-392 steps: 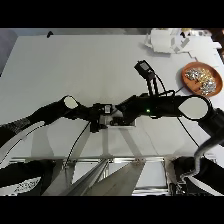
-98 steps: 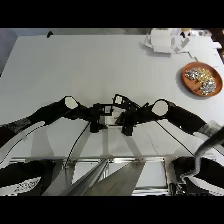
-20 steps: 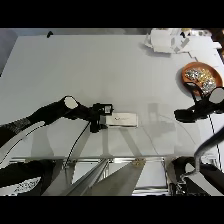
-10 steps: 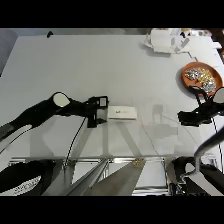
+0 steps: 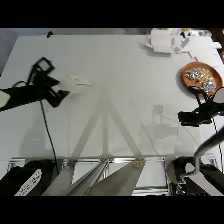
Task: Fold the box and place the chain.
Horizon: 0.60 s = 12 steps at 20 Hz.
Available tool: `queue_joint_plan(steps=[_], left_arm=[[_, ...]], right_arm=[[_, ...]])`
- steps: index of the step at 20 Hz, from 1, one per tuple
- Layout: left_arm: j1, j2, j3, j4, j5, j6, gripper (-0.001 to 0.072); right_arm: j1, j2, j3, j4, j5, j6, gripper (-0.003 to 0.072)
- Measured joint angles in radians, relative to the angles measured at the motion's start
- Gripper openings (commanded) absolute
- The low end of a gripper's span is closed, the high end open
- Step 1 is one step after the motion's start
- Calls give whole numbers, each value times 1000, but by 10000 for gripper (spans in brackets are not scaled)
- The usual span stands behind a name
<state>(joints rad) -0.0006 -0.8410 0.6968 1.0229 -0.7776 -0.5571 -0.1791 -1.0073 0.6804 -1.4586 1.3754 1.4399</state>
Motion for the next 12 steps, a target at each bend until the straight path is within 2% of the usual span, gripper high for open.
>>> queue_joint_plan(steps=[6, 10, 12], left_arm=[[291, 35, -39, 124, -16, -232, -2], [375, 41, -97, 228, -87, -384, -1], [389, 38, -124, 295, -191, -433, 0]], right_arm=[[0, 0, 0, 0, 0, 0, 10], [0, 0, 0, 0, 0, 0, 10], [0, 0, 0, 0, 1, 0, 10]])
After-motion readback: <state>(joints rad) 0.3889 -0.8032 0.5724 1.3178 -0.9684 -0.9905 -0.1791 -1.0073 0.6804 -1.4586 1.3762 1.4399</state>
